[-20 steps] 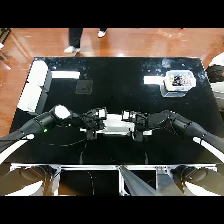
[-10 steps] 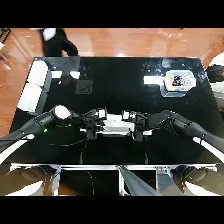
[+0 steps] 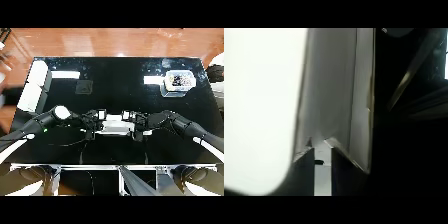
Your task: Fold the box and place the chain.
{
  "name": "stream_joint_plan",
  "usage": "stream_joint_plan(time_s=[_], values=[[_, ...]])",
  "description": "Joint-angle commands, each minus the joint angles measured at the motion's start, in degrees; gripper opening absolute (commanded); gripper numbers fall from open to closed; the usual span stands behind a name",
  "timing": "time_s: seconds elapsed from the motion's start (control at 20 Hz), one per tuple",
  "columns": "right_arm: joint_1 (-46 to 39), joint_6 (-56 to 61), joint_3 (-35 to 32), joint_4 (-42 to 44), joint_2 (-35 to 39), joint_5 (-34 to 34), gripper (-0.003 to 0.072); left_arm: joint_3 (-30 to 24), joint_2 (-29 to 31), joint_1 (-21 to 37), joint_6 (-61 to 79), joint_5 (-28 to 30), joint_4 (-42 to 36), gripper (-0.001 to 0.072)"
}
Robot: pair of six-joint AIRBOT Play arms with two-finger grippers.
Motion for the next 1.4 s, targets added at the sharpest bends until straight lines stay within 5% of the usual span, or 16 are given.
stream_joint_plan(time_s=[0.0,0.05,0.4,0.8,1.0,1.35], values=[[0.0,0.0,0.0,0.0,0.0,0.0,0.0521,0.0,2.8,1.9,-6.2,-0.2,5.4,0.0158],[0.0,0.0,0.0,0.0,0.0,0.0,0.0521,0.0,4.1,3.2,-9.4,-1.0,7.8,0.0014],[0.0,0.0,0.0,0.0,0.0,0.0,0.0521,0.0,13.2,18.4,-43.1,-6.1,12.6,0.0018],[0.0,0.0,0.0,0.0,0.0,0.0,0.0522,-2.2,8.9,33.6,-79.9,-10.7,13.9,0.0017],[0.0,0.0,0.0,0.0,0.0,0.0,0.0521,-2.8,0.9,32.3,-80.6,-16.6,8.5,0.0018],[0.0,0.0,0.0,0.0,0.0,0.0,0.0521,-2.8,-7.8,22.3,-71.9,-13.0,-2.6,0.0022]])
